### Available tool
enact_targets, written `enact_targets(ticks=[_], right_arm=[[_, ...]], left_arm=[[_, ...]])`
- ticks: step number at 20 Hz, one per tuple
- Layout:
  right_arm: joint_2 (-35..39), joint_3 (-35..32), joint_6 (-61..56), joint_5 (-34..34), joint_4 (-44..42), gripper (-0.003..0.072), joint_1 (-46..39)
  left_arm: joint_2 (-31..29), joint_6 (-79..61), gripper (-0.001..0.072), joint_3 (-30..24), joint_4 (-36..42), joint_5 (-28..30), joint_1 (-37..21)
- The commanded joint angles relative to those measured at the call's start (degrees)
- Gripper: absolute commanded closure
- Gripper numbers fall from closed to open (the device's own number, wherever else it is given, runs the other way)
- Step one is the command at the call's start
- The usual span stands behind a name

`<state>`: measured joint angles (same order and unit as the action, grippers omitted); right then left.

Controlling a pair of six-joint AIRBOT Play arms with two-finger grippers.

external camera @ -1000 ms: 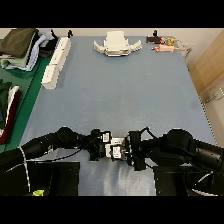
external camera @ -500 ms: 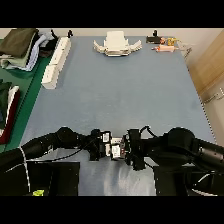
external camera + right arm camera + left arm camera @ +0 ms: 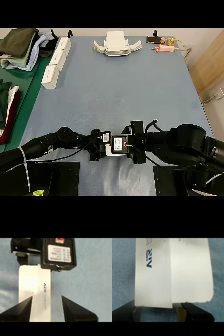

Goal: Fold the box.

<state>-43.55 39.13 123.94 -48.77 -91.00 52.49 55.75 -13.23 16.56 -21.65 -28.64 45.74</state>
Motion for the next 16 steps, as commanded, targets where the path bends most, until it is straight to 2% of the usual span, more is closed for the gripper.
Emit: enact_targets(ticks=[1, 2, 4, 9, 16], right_arm=[[-0.4, 0.2, -0.9, 0.5, 2.6, 0.0182, 0.0], [-1.0, 0.2, -0.9, 0.5, 2.8, 0.0210, 0.0], [-3.2, 0.2, -0.8, 0.2, 1.7, 0.0209, 0.0], [-8.4, 0.2, 5.2, -0.3, -7.1, 0.0209, 0.3], [-11.8, -0.2, 5.1, -0.3, -4.5, 0.0210, 0.7]], left_arm=[[0.0, 0.0, 0.0190, 0.0, 0.0, 0.0, 0.0], [0.0, 0.0, 0.0190, 0.0, 0.0, 0.0, 0.0], [0.0, 0.0, 0.0190, 0.0, 0.0, 0.0, 0.0], [0.0, 0.0, 0.0190, 0.0, 0.0, 0.0, 0.0], [0.0, 0.0, 0.0190, 0.0, 0.0, 0.0, 0.0]])
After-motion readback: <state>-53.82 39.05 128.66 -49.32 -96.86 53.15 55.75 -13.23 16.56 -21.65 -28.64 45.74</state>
